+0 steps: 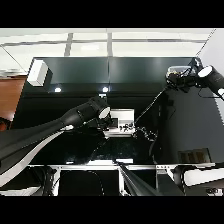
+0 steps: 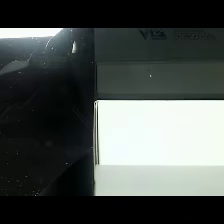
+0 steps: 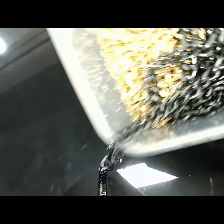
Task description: Fold the box and place the chain.
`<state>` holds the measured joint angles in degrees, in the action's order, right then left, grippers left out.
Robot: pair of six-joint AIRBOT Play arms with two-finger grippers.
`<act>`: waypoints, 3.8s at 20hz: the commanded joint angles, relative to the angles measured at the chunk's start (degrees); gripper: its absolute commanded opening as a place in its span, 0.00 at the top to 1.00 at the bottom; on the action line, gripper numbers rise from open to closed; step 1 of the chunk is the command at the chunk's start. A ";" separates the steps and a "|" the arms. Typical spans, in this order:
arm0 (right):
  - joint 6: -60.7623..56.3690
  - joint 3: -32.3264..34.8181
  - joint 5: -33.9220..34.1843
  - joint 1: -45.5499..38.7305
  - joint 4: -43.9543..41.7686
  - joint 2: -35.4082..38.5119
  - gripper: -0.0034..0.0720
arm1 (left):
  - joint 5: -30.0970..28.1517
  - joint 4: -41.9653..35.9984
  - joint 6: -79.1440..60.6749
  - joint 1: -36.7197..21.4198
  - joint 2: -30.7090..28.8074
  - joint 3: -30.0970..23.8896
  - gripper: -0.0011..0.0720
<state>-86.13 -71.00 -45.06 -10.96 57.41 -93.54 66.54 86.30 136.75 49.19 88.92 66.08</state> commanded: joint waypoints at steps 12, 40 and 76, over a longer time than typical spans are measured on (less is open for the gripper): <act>16.37 -0.11 -28.61 0.13 -10.93 44.30 0.94 | -0.02 0.17 -0.02 -0.02 0.02 0.02 0.94; 18.84 1.16 -28.04 12.17 -33.62 49.33 0.94 | 0.02 0.00 0.00 -0.02 0.02 0.02 0.94; 16.76 35.30 -8.04 28.37 -31.71 41.88 0.44 | 0.02 0.02 -0.02 -0.02 0.02 0.02 0.94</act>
<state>-69.43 -35.75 -50.72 18.57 25.36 -51.59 66.57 86.30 136.73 49.19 88.92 66.08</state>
